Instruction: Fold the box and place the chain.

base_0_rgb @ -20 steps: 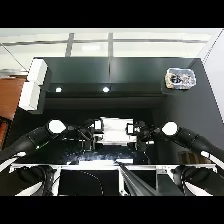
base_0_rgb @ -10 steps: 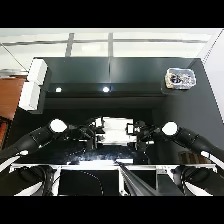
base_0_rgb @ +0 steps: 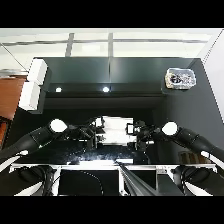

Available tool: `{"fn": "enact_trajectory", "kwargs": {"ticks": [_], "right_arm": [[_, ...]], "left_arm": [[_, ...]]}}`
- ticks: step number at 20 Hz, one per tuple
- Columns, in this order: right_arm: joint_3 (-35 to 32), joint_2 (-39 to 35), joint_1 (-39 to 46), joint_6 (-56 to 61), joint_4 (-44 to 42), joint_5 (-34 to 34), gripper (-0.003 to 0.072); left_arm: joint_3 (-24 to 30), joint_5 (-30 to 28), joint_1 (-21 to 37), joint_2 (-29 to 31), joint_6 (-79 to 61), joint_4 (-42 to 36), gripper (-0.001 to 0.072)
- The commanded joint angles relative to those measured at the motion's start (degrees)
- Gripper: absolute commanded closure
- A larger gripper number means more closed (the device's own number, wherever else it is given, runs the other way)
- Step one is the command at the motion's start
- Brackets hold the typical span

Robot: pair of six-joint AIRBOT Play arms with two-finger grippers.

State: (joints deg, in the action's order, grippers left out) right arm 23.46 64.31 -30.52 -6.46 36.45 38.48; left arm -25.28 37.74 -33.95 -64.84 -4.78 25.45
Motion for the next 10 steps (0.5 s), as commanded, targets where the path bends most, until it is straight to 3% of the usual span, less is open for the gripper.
{"fn": "enact_trajectory", "kwargs": {"ticks": [1,2,3,7,10], "right_arm": [[0.0,0.0,0.0,0.0,0.0,0.0,0.0209],[0.0,0.0,0.0,0.0,0.0,0.0,0.0209],[0.0,0.0,0.0,0.0,0.0,0.0,0.0209],[0.0,0.0,0.0,0.0,0.0,0.0,0.0209],[0.0,0.0,0.0,0.0,0.0,0.0,0.0209]], "left_arm": [[-0.2,0.2,0.0,0.1,0.2,0.4,0.042],[-0.7,0.4,0.4,0.6,2.3,2.6,0.0603],[-1.2,0.7,1.1,1.4,5.5,5.0,0.068],[-1.4,5.0,9.6,9.1,20.9,14.5,0.0681],[-1.4,11.1,21.3,16.3,37.8,18.7,0.068]]}}
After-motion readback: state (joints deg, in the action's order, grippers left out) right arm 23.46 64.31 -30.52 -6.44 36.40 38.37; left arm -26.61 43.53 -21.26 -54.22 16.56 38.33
